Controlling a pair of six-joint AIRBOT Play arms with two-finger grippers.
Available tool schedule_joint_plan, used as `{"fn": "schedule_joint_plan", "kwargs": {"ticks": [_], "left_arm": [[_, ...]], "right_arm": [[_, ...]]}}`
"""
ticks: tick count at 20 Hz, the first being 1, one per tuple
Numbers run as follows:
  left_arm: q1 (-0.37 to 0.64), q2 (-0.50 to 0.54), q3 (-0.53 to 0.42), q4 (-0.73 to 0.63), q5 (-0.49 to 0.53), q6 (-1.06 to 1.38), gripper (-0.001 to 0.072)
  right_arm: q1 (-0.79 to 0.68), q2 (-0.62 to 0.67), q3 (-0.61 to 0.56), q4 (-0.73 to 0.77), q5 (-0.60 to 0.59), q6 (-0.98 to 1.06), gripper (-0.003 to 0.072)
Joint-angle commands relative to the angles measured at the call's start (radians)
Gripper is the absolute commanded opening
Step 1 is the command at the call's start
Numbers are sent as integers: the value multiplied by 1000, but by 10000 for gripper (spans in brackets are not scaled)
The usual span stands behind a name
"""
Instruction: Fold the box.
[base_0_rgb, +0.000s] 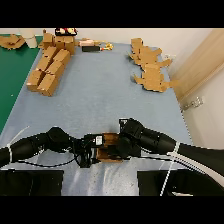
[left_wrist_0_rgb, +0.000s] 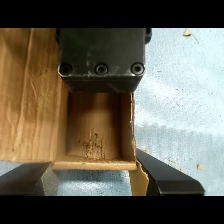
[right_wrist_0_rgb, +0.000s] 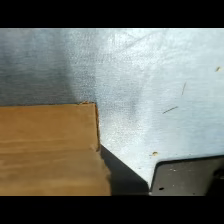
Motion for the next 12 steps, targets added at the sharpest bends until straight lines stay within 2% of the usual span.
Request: {"fn": "schedule_joint_plan", "kwargs": {"ticks": [1,4,5,6,7,8,12], "left_arm": [[0,0,1,0,-1,1,508],[0,0,1,0,-1,1,508],[0,0,1,0,-1,1,508],[0,0,1,0,-1,1,509],[0,0,1,0,-1,1,508],[0,0,1,0,-1,1,508],[0,0,1,0,-1,1,508]], "right_arm": [[1,-2,1,-14,-3,5,9],[1,-2,1,-6,-3,-6,4],[1,-2,1,-2,4,-18,38],[1,0,2,6,6,-18,177],[1,1,6,10,-6,-18,265],[1,6,12,10,-17,-18,291],[1,47,53,17,-55,-18,303]]}}
